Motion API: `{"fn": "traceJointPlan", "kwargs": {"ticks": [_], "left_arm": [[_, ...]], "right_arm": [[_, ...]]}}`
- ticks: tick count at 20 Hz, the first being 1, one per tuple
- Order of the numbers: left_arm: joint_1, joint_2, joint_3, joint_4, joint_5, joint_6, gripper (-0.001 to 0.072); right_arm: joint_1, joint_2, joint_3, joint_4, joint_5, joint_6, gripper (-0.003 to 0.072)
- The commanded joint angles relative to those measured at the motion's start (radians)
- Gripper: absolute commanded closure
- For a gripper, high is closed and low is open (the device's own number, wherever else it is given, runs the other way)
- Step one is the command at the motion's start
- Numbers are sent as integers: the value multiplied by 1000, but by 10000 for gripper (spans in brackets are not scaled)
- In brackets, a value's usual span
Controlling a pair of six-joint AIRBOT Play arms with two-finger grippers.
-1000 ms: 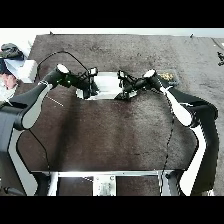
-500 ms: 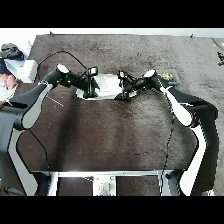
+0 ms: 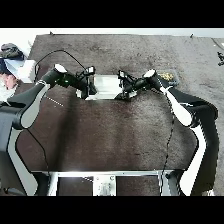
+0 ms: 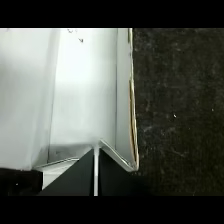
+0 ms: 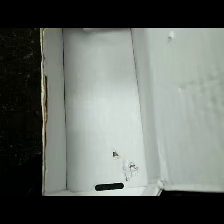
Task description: Fold the box and place the chain.
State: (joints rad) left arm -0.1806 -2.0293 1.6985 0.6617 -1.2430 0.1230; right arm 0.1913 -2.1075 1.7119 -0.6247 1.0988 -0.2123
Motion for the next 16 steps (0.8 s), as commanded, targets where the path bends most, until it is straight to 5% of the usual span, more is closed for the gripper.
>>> {"fn": "traceJointPlan", "kwargs": {"ticks": [1, 5, 11, 16], "left_arm": [[16, 18, 5, 5, -82, -3, 697], [57, 90, 10, 6, -127, -122, 700], [145, 266, 0, 114, -107, -679, 703], [260, 276, -77, 129, -45, -946, 702]], "right_arm": [[1, -1, 0, 0, 0, -1, 216], [1, -1, 0, 0, 0, -1, 215], [1, -1, 0, 0, 0, -1, 215], [1, -1, 0, 0, 0, -1, 216]]}}
